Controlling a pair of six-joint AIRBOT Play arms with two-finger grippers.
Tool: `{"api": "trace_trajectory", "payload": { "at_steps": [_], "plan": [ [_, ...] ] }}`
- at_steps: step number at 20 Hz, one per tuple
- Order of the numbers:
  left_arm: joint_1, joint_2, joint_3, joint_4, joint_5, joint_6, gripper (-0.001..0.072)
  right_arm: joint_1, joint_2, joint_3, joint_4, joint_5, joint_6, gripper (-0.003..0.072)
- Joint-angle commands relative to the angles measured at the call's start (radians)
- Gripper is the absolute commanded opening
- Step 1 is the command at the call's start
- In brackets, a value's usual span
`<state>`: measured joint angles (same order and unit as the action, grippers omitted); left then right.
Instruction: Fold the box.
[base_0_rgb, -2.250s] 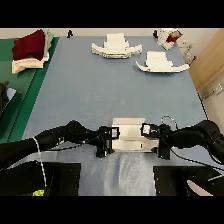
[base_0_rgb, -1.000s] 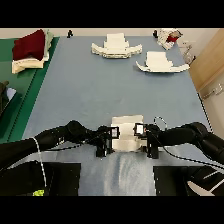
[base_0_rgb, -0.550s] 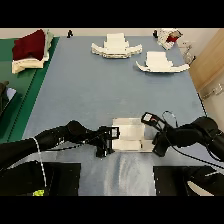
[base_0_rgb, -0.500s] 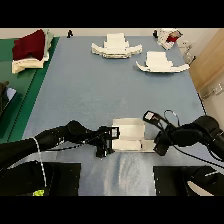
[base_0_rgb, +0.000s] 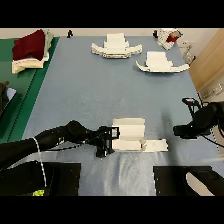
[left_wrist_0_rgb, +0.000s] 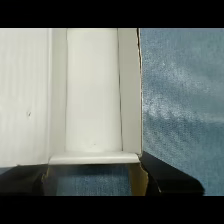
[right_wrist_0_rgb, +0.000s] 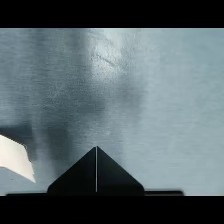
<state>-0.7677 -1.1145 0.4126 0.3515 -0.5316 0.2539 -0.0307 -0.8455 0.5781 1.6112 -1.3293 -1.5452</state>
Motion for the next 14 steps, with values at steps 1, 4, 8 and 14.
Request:
{"api": "trace_trajectory", "payload": {
  "at_steps": [1,4,8,14],
  "plan": [
    [0.001,0.000,0.001,0.000,0.000,0.000,0.0442,-0.212,-0.136,-0.005,0.318,-0.036,-0.047,0.0002],
    [0.001,0.000,0.001,0.000,0.000,0.000,0.0442,-0.218,-0.175,-0.041,0.411,-0.040,-0.060,0.0002],
    [0.001,0.000,0.001,0.000,0.000,0.000,0.0442,-0.218,-0.176,-0.130,0.494,-0.010,-0.072,0.0002],
    [0.001,0.000,0.001,0.000,0.000,0.000,0.0442,-0.144,-0.117,-0.199,0.615,0.008,-0.112,0.0002]
  ]
}}
